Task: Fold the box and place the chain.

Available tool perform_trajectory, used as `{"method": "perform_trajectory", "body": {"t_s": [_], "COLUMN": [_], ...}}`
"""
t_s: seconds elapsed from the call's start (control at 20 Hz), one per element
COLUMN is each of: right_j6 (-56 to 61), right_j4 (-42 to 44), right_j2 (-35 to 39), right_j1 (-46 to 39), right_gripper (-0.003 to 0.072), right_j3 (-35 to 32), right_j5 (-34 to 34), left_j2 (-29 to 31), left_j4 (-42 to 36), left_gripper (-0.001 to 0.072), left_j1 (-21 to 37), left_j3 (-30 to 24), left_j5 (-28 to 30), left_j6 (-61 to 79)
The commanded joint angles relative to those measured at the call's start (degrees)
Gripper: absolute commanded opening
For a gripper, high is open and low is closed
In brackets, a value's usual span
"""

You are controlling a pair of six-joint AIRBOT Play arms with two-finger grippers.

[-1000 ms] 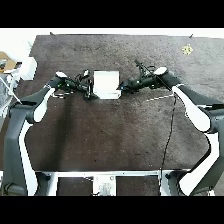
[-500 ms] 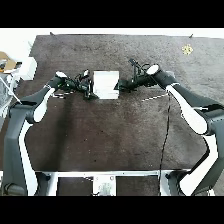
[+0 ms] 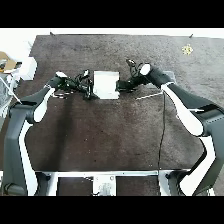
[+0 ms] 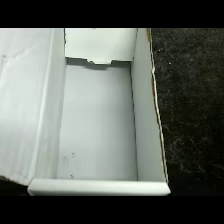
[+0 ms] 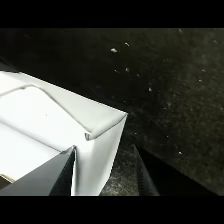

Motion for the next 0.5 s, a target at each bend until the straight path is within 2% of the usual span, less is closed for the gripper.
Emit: {"method": "perform_trajectory", "body": {"t_s": [0.0, 0.05, 0.15, 0.25, 0.45], "right_j6": [11.5, 12.5, 13.9, 16.9, 22.6], "right_j4": [-17.3, -19.5, -22.4, -25.6, -27.1], "right_j2": [-2.7, -4.2, -6.9, -9.2, -10.1], "right_j1": [4.0, 5.2, 7.4, 8.9, 9.4], "right_gripper": [0.0413, 0.0412, 0.0339, 0.0322, 0.0321], "right_j3": [8.3, 11.0, 16.0, 19.3, 19.2], "right_j5": [9.6, 11.6, 13.9, 15.2, 14.5], "left_j2": [0.0, 0.0, 0.0, 0.0, 0.0], "left_j4": [0.0, 0.0, 0.0, 0.0, 0.0], "left_gripper": [0.0354, 0.0354, 0.0354, 0.0354, 0.0354], "left_j1": [0.1, 0.1, 0.1, 0.1, 0.1], "left_j3": [0.0, 0.0, 0.0, 0.0, 0.0], "left_j5": [0.0, 0.0, 0.0, 0.0, 0.0], "left_j6": [0.0, 0.0, 0.0, 0.0, 0.0]}}
